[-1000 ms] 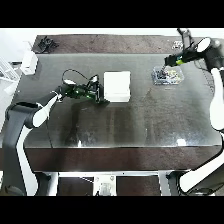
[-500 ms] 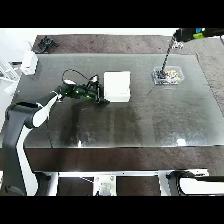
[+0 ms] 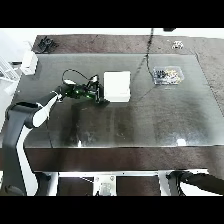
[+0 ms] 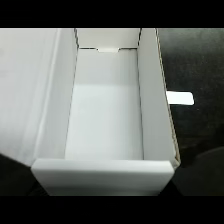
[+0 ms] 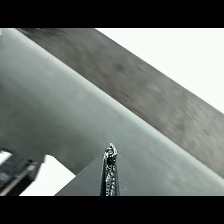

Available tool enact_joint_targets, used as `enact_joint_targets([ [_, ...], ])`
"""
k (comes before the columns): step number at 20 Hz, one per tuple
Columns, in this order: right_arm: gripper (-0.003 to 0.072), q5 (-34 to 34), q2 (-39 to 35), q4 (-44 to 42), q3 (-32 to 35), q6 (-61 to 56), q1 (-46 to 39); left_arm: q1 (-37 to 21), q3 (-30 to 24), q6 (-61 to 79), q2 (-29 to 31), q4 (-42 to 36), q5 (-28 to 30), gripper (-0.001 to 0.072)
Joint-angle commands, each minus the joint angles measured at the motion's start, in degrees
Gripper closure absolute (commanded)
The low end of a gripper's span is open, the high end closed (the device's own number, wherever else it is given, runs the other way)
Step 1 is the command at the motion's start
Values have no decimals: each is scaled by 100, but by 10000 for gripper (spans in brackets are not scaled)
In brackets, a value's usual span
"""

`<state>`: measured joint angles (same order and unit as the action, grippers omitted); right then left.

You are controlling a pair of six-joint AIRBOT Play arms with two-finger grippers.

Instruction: Fold the box and place the chain.

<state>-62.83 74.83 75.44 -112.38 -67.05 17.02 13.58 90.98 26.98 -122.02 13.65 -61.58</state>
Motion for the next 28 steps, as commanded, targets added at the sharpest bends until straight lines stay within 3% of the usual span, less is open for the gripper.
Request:
enact_joint_targets([
  [1, 678, 136, 61, 2, 9, 103, 413, 4, 4, 2, 2, 2, 2, 232],
  [12, 679, 221, 769, -116, 339, 111, 656, 4, 4, 2, 2, 0, 2, 232],
  [15, 679, 330, 951, -109, 975, 157, 643, 4, 4, 2, 2, 0, 2, 232],
  [20, 680, 1486, 1676, -142, 2273, 173, 649, 4, 4, 2, 2, 0, 2, 232],
  [24, 678, 1631, 2516, -302, 2507, 166, 649, 4, 4, 2, 2, 0, 2, 232],
  [25, 655, 1633, 2656, -291, 2505, 168, 647, 4, 4, 2, 2, 0, 2, 232],
  [26, 428, 1626, 2702, -273, 2503, 153, 627, 4, 4, 2, 2, 2, 2, 232],
  [27, 148, 1622, 2662, -282, 2496, 144, 597, 4, 4, 2, 2, 0, 2, 232],
  [28, 122, 1620, 2544, -280, 2496, 131, 544, 4, 4, 2, 2, 0, 4, 232],
])
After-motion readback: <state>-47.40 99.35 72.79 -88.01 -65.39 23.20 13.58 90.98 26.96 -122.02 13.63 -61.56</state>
